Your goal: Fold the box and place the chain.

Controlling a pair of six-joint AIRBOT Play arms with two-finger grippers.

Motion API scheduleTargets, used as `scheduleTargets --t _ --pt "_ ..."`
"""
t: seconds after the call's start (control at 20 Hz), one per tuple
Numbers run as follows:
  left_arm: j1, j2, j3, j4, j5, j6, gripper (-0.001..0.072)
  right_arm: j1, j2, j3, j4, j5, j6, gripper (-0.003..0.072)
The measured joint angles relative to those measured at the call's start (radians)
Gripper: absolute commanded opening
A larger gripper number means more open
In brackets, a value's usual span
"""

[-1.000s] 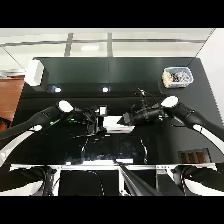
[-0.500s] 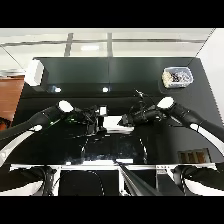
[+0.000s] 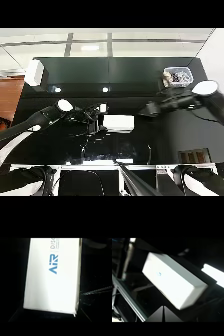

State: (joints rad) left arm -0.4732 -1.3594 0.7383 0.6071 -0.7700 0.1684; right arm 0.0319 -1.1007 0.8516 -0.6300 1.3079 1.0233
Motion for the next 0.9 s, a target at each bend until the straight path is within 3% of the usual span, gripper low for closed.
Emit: scheduleTargets --t 0.35,0.6,0.9 --pt "-0.037 0.075 0.132 0.112 -0.113 -0.165 0.0711 -0.195 0.125 0.007 -0.069 0.093 0.026 0.0017" --pt "-0.098 -0.051 0.241 0.083 -0.107 -0.243 0.0711 -0.218 0.138 0.006 -0.077 0.067 0.030 0.0017" --pt "-0.113 -0.143 0.282 0.047 -0.165 -0.296 0.0711 -0.222 0.141 0.006 -0.082 0.041 0.032 0.0017"
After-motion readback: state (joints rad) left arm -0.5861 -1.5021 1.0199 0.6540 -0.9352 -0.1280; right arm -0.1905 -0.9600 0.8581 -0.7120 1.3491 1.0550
